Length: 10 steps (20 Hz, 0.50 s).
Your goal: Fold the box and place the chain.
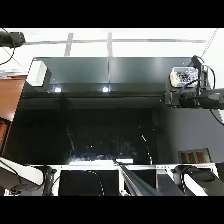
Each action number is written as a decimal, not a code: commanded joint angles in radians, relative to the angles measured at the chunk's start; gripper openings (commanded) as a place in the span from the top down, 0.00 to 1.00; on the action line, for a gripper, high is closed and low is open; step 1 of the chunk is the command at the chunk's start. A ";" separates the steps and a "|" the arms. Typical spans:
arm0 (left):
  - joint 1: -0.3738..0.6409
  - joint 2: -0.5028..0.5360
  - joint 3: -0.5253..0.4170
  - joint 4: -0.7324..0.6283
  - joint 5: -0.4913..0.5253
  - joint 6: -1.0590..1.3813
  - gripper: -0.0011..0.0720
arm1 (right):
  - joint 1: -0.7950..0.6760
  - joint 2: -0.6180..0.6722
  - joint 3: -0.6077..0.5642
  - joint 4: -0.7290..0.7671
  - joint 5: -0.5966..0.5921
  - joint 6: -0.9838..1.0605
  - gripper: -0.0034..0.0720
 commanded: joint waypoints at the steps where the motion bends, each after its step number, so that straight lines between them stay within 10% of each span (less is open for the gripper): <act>1: -0.037 0.163 -0.185 -0.080 -0.238 0.012 0.96 | 0.001 -0.005 -0.001 -0.106 -0.166 -0.027 0.94; 10: -0.137 0.883 -1.162 -0.006 -0.063 0.035 0.95 | 0.000 -0.038 -0.121 -0.349 -0.169 -0.026 0.94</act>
